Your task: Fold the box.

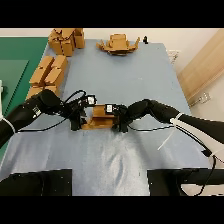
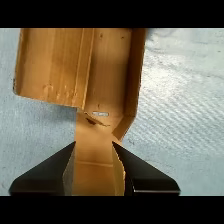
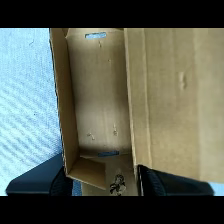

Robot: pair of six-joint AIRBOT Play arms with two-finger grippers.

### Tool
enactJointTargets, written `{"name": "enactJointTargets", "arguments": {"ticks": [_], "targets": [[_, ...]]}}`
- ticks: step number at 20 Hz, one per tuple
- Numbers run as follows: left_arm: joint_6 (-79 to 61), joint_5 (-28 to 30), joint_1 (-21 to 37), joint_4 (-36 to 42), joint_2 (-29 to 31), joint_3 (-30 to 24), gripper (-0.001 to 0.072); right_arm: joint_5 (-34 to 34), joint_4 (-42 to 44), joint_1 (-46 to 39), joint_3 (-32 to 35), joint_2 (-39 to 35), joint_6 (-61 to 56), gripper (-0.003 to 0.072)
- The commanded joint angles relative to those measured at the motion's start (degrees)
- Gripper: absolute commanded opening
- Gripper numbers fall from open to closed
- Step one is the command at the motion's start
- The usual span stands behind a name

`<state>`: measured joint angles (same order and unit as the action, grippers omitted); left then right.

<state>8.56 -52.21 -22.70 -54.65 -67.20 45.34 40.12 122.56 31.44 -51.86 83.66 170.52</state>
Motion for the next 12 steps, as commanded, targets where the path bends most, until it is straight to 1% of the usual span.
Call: {"name": "enactJointTargets", "arguments": {"ticks": [1, 2, 3, 4, 9, 10, 12], "targets": [[0.04, 3.48, -1.11, -2.12, -1.62, 0.02, 0.0351, 0.68, 0.5, 0.07, 0.02, -0.07, -0.15, 0.0536], [0.22, 3.87, -1.11, -3.45, -1.73, 0.0, 0.0352, 0.92, 0.55, 0.07, 0.02, -0.07, -0.15, 0.0538], [0.26, 4.17, -1.11, -3.91, -1.77, 0.0, 0.0352, 0.9, 0.59, 0.07, 0.02, -0.07, -0.17, 0.0573], [0.26, 4.46, -1.11, -3.89, -1.77, 0.02, 0.0351, 0.9, 0.7, 0.07, 0.02, -0.07, -0.17, 0.0589], [-0.22, 5.49, -1.2, -4.59, -1.77, 0.02, 0.0352, 0.9, 0.72, 0.07, 0.02, -0.07, -0.44, 0.059], [-0.83, 4.66, -1.25, -4.61, -1.77, 0.0, 0.0352, 0.94, 0.72, 0.07, 0.02, -0.07, -0.68, 0.059], [-6.03, 0.11, -1.25, -5.01, -1.77, 0.02, 0.0352, 0.94, 0.72, 0.07, 0.02, -0.07, -1.03, 0.0591]]}}
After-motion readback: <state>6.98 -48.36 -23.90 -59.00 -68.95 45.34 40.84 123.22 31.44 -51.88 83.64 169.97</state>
